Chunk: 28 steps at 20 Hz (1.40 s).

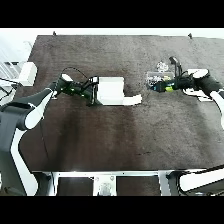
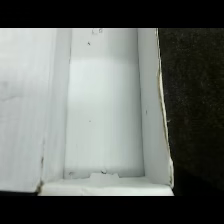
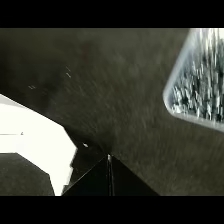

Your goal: Fold the box and place the chain.

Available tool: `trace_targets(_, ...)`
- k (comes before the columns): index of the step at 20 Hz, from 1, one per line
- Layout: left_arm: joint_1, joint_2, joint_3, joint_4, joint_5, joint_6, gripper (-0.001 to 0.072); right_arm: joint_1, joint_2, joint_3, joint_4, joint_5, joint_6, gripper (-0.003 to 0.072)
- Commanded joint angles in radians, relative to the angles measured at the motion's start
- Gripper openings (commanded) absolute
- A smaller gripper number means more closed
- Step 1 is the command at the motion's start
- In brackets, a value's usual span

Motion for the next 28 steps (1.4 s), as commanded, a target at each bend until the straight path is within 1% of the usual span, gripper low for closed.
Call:
trace_targets(1,0.0,-0.001,0.0,0.0,0.0,0.0,0.0476,0.018,-0.081,-0.014,0.051,0.015,0.086,0.0012)
trace_targets(8,0.0,-0.001,0.0,0.0,0.0,0.0,0.0476,0.169,-0.167,-0.014,0.092,0.027,0.114,0.0013)
trace_targets(10,0.0,-0.001,0.0,0.0,0.0,0.0,0.0475,0.2,-0.168,-0.012,0.128,0.032,0.112,0.0012)
trace_targets(11,0.0,-0.001,0.0,0.0,0.0,0.0,0.0476,0.209,-0.167,-0.007,0.153,0.053,0.111,0.0013)
trace_targets(12,0.0,-0.001,0.0,0.0,0.0,0.0,0.0475,0.22,-0.166,0.0,0.159,0.076,0.098,0.0013)
trace_targets(15,0.0,-0.001,0.0,0.0,0.0,0.0,0.0476,0.227,-0.143,0.002,0.159,0.072,0.093,0.0014)
trace_targets(16,0.0,-0.001,0.0,0.0,0.0,0.0,0.0476,0.227,-0.135,0.002,0.159,0.071,0.093,0.0024)
trace_targets(17,0.0,-0.001,0.0,0.0,0.0,0.0,0.0476,0.228,-0.126,0.001,0.159,0.072,0.094,0.0073)
trace_targets(19,0.0,-0.001,0.0,0.0,0.0,0.0,0.0476,0.229,-0.111,0.001,0.164,0.072,0.094,0.0116)
trace_targets(20,0.0,-0.001,0.0,0.0,0.0,0.0,0.0476,0.229,-0.104,0.001,0.172,0.072,0.094,0.0158)
trace_targets(22,0.0,-0.001,0.0,0.0,0.0,0.0,0.0476,0.228,-0.09,0.003,0.187,0.071,0.094,0.0159)
trace_targets(23,0.0,-0.001,0.0,0.0,0.0,0.0,0.0475,0.228,-0.087,0.008,0.187,0.072,0.094,0.0183)
trace_targets(24,0.0,-0.001,0.0,0.0,0.0,0.0,0.0476,0.229,-0.085,0.011,0.193,0.072,0.094,0.0271)
trace_targets(25,0.0,-0.001,0.0,0.0,0.0,0.0,0.0476,0.229,-0.083,0.011,0.204,0.072,0.094,0.0322)
trace_targets(26,0.0,-0.001,0.0,0.0,0.0,0.0,0.0476,0.229,-0.083,0.011,0.211,0.072,0.094,0.0346)
trace_targets(27,0.0,-0.001,0.0,0.0,0.0,0.0,0.0476,0.231,-0.083,0.011,0.211,0.072,0.095,0.0419)
trace_targets(28,0.0,-0.001,0.0,0.0,0.0,0.0,0.0476,0.237,-0.083,0.011,0.211,0.072,0.095,0.0462)
